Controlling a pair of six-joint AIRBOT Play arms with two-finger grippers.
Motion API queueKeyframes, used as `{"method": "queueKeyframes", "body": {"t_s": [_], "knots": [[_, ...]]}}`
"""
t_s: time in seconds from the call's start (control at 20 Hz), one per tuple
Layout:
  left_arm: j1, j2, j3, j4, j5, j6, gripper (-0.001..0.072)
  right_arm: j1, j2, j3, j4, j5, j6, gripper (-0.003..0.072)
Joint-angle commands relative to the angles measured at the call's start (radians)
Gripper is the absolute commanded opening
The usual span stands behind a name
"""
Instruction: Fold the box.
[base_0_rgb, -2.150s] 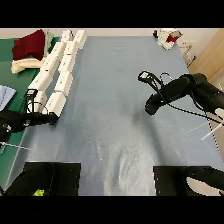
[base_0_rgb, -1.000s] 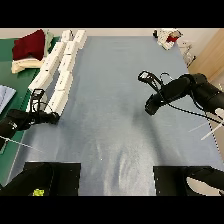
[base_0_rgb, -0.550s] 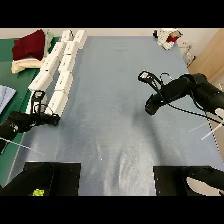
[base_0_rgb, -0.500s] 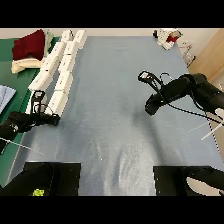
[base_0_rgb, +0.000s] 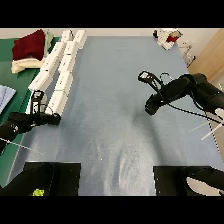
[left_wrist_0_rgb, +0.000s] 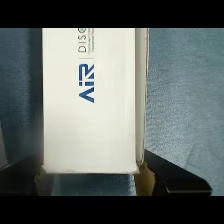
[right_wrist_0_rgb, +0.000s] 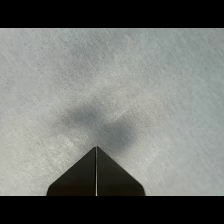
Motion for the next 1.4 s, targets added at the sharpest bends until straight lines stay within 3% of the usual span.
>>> {"method": "queueKeyframes", "body": {"t_s": [0.0, 0.25, 0.55, 0.7, 0.85, 0.95, 1.0, 1.05, 1.2, 1.35], "knots": [[0.000, 0.002, 0.001, -0.010, 0.003, -0.001, 0.0695, 0.000, 0.000, 0.001, 0.000, 0.000, 0.000, 0.0005], [0.004, 0.106, 0.018, 0.058, -0.081, -0.009, 0.0696, 0.000, 0.000, 0.001, 0.000, 0.000, 0.000, 0.0005], [0.064, 0.333, 0.109, 0.308, -0.402, -0.184, 0.0696, 0.000, 0.000, 0.001, 0.000, 0.000, 0.000, 0.0005], [0.064, 0.452, 0.159, 0.289, -0.532, -0.217, 0.0695, 0.000, 0.000, 0.001, 0.000, 0.000, 0.000, 0.0005], [0.061, 0.541, 0.184, 0.178, -0.599, -0.265, 0.0688, 0.000, 0.000, 0.001, 0.000, 0.000, 0.000, 0.0005], [0.037, 0.554, 0.189, 0.111, -0.651, -0.271, 0.0217, 0.000, 0.000, 0.001, 0.000, 0.000, 0.000, 0.0005], [0.009, 0.544, 0.190, 0.102, -0.657, -0.272, 0.0074, 0.000, 0.000, 0.001, 0.000, 0.000, 0.000, 0.0005], [-0.029, 0.520, 0.196, 0.095, -0.659, -0.274, 0.0013, 0.000, 0.000, 0.001, 0.000, 0.000, 0.000, 0.0005], [-0.183, 0.346, 0.282, 0.094, -0.639, -0.357, 0.0013, 0.000, 0.000, 0.001, 0.000, 0.000, 0.000, 0.0005], [-0.365, 0.108, 0.441, 0.094, -0.640, -0.443, 0.0013, 0.000, 0.000, 0.001, 0.000, 0.000, 0.000, 0.0005]]}}
